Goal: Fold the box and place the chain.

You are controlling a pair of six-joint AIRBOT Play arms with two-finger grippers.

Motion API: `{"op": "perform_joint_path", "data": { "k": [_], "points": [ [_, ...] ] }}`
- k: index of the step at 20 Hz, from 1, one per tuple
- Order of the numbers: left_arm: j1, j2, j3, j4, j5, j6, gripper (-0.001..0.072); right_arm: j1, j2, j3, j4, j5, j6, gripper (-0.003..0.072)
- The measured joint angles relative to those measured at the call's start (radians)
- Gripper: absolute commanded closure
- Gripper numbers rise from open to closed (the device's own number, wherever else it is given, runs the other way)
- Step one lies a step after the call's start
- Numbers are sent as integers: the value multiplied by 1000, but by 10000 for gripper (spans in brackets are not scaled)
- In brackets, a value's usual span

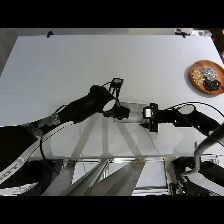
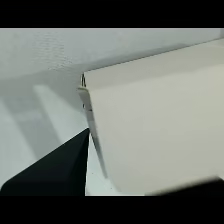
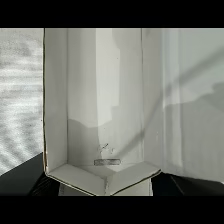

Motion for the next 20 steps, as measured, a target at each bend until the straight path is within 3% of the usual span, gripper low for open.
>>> {"op": "perform_joint_path", "data": {
  "k": [4, 9, 11, 17, 20],
  "points": [
    [9, 79, 0, 6, -23, 124, 248, 0, 0, 0, 0, 0, 0, 225],
    [11, 204, -7, 19, -24, 382, 166, 0, 0, 0, 0, 0, 0, 225],
    [11, 258, -30, 21, -8, 520, 5, 0, 0, 0, 0, 0, 0, 225],
    [12, 430, -237, 15, 89, 1017, 11, 0, 0, 0, 0, 0, 0, 225],
    [12, 482, -343, -43, 164, 1148, 11, 0, 0, 0, 1, 0, 0, 225]
  ]
}}
